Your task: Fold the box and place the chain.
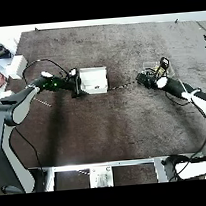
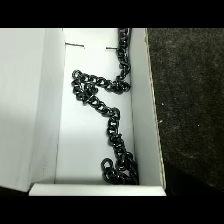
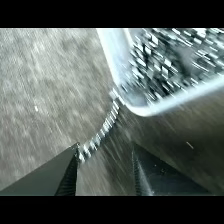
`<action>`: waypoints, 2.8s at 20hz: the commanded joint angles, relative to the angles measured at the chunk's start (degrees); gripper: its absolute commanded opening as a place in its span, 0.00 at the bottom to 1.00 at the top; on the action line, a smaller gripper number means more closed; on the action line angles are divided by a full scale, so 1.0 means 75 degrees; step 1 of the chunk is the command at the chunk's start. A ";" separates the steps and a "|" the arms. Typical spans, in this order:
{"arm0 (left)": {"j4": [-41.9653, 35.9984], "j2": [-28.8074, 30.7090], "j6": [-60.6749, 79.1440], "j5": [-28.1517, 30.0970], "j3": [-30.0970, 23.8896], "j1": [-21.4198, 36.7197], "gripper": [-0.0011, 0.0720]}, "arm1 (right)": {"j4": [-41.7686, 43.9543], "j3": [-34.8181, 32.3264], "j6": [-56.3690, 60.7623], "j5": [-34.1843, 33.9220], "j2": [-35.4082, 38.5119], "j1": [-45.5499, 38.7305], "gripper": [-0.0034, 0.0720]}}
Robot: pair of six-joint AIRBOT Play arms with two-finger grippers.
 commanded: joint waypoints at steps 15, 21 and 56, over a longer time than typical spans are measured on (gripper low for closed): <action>0.0000 -0.0003 0.0000 0.0003 0.0003 -0.0003 0.57 | 0.0481 0.0813 -0.1067 -0.1346 0.2882 0.3582 0.04; 0.0000 -0.0003 0.0003 0.0006 0.0003 -0.0003 0.57 | 0.0475 0.1903 -0.1070 -0.1355 0.1661 0.4639 0.04; 0.0000 -0.0003 0.0003 0.0006 0.0003 -0.0003 0.57 | 0.0318 0.0845 0.0201 -0.0574 -0.0927 0.0361 0.17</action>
